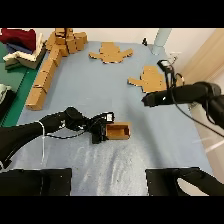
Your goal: Fold the box.
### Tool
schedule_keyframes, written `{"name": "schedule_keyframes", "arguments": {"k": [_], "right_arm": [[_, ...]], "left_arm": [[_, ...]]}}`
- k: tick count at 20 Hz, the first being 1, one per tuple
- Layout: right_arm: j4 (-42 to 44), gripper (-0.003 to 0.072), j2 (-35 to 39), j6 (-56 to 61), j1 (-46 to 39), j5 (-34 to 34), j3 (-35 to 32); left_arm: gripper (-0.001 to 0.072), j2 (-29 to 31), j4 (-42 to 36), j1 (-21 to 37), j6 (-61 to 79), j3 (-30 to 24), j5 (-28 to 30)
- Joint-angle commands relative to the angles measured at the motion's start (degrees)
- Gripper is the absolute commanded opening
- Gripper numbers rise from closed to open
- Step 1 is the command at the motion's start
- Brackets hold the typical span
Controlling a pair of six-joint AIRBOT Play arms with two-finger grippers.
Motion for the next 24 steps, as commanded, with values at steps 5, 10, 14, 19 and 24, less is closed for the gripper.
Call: {"name": "schedule_keyframes", "arguments": {"k": [5, 10, 14, 19, 24], "right_arm": [[22.67, 0.0002, -24.85, -20.37, -9.68, -28.55, 17.73], [20.48, 0.0014, -28.44, -32.28, -1.33, -25.33, 19.89], [9.86, 0.0023, -23.50, -39.89, 9.77, -16.61, 15.67], [8.81, 0.0022, -10.99, -45.11, 16.87, -4.98, 0.20], [6.54, 0.0022, 3.98, -51.78, 21.73, 12.41, -15.41]], "left_arm": [[0.0516, 0.00, 0.00, 0.09, 0.02, 0.04, 0.00], [0.0516, -0.02, 0.00, 0.09, 0.02, 0.04, 0.00], [0.0516, -0.02, 0.00, 0.09, 0.02, 0.04, 0.00], [0.0516, -0.02, 0.00, 0.09, 0.02, 0.04, 0.00], [0.0516, -0.02, 0.00, 0.09, 0.02, 0.04, 0.00]]}}
